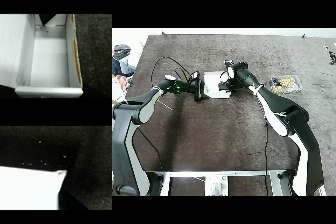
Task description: Fold the box and place the chain.
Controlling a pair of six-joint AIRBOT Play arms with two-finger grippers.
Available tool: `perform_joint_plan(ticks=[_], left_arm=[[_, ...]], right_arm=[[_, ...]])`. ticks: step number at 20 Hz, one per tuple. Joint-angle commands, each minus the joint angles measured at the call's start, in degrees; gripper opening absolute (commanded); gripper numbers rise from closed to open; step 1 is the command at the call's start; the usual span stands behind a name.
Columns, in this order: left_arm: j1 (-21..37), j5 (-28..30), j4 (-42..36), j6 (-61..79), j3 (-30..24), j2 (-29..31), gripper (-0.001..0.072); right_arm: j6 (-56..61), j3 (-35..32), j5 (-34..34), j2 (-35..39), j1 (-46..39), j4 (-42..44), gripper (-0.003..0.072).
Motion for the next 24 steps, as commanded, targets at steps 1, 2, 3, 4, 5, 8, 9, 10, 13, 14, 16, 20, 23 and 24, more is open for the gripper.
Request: perform_joint_plan(ticks=[1, 2, 3, 4, 5, 8, 9, 10, 13, 14, 16, 20, 23, 24], left_arm=[[0.0, 0.0, 0.1, 0.1, 0.0, 0.0, 0.0276], [0.0, 0.0, 0.1, 0.1, 0.0, 0.0, 0.0276], [0.0, 0.0, 0.1, 0.1, 0.0, 0.0, 0.0276], [0.0, 0.0, 0.1, 0.1, 0.0, 0.0, 0.0276], [0.0, 0.0, 0.1, 0.1, 0.0, 0.0, 0.0275], [0.0, 0.0, 0.1, 0.1, 0.0, 0.0, 0.0276], [0.0, 0.0, 0.1, 0.1, 0.0, 0.0, 0.0276], [0.0, 0.0, 0.1, 0.1, 0.0, 0.0, 0.0276], [0.0, 0.0, 0.1, 0.1, 0.0, 0.0, 0.0276], [0.0, 0.0, 0.1, 0.1, 0.0, 0.0, 0.0276], [0.0, 0.0, 0.1, 0.1, 0.0, 0.0, 0.0276], [0.0, 0.0, 0.1, 0.1, 0.0, 0.0, 0.0276], [0.0, 0.0, 0.1, 0.1, 0.0, 0.0, 0.0276], [0.0, 0.0, 0.1, 0.1, 0.0, 0.0, 0.0276]], right_arm=[[0.6, 0.0, -0.4, 0.0, 0.2, -0.4, 0.0013], [0.9, 0.0, -0.5, 0.0, 0.2, -0.4, 0.0014], [0.9, 0.0, -0.5, 0.0, 0.2, -0.4, 0.0014], [0.9, 0.0, -0.7, 0.0, 0.2, -0.4, 0.0014], [1.3, 0.0, -0.9, 0.0, 0.2, -0.4, 0.0015], [1.9, 0.0, -0.9, 0.0, 0.2, -0.3, 0.0244], [1.9, 0.0, -0.9, 0.1, 0.2, -0.3, 0.0245], [1.9, 0.0, -0.9, 0.3, 0.2, -0.2, 0.0245], [1.7, 0.0, -0.8, 1.0, 0.1, -0.1, 0.0246], [1.7, 0.0, -0.8, 1.2, 0.1, -0.1, 0.0246], [1.5, 0.0, -0.5, 1.3, 0.1, -0.1, 0.0246], [1.0, 0.0, 0.0, 1.3, 0.0, -0.1, 0.0245], [0.8, -0.5, -0.4, 0.5, -0.1, -0.2, 0.0242], [0.8, -0.7, -0.5, 0.2, -0.1, -0.4, 0.0211]])
